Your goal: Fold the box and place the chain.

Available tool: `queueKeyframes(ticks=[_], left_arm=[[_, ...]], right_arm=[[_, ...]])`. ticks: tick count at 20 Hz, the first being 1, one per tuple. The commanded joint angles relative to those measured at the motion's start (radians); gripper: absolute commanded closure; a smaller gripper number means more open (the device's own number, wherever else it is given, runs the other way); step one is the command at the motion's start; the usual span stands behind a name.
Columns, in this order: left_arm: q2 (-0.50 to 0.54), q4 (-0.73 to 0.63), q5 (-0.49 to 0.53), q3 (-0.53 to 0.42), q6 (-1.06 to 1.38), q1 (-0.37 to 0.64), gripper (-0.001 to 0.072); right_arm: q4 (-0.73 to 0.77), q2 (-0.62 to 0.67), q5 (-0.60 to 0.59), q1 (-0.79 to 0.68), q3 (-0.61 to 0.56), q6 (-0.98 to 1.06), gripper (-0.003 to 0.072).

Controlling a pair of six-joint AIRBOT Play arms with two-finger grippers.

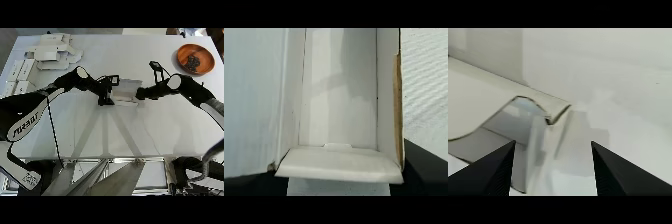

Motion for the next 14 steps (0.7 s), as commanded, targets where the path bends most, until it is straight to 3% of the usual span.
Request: queueKeyframes(ticks=[1,6,8,14], left_arm=[[0.000,-0.003,-0.002,0.001,0.000,0.000,0.0126],[0.000,-0.003,-0.002,0.001,0.000,0.000,0.0126],[0.000,-0.003,-0.002,0.001,0.000,0.000,0.0126],[0.000,-0.002,-0.002,0.001,0.000,0.000,0.0126]], right_arm=[[0.103,0.007,0.000,0.000,0.004,-0.056,0.0128],[0.088,0.003,-0.002,0.005,0.011,-0.006,0.0132],[0.005,-0.003,0.013,0.025,0.024,0.032,0.0175],[-0.191,-0.060,0.026,0.099,0.096,0.259,0.0175]])
